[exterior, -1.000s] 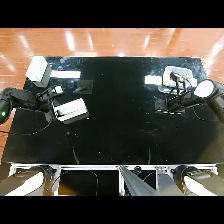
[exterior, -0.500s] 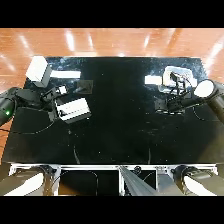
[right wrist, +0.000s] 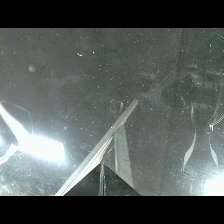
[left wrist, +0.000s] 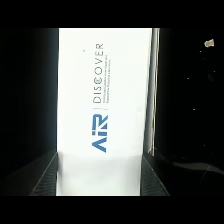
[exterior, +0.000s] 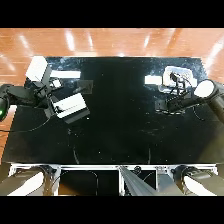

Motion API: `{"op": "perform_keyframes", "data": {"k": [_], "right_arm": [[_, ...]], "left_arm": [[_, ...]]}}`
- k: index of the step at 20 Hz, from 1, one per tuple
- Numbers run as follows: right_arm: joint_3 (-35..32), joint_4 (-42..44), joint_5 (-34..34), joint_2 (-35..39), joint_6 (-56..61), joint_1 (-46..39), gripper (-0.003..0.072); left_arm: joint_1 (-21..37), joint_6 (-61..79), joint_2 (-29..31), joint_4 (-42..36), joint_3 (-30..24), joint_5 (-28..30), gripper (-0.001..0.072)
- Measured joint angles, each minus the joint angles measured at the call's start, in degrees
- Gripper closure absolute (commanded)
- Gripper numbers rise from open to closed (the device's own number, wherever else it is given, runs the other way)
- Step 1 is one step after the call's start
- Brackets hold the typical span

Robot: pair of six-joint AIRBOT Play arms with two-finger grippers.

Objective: Fold the box and place the chain.

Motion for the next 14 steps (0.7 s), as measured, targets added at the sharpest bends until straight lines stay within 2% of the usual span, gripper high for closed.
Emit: {"op": "perform_keyframes", "data": {"k": [4,7,14], "right_arm": [[0.0,0.0,0.2,0.0,0.0,0.0,0.0658],[0.0,0.0,0.2,0.0,0.0,0.0,0.0658],[0.0,0.0,0.2,0.0,-0.2,0.0,0.0658]], "left_arm": [[2.1,-1.4,1.0,-0.1,0.2,-0.2,0.069],[6.1,-3.0,1.5,-0.2,0.2,-0.4,0.069],[25.8,-11.0,1.5,-0.2,0.3,-1.3,0.069]]}}
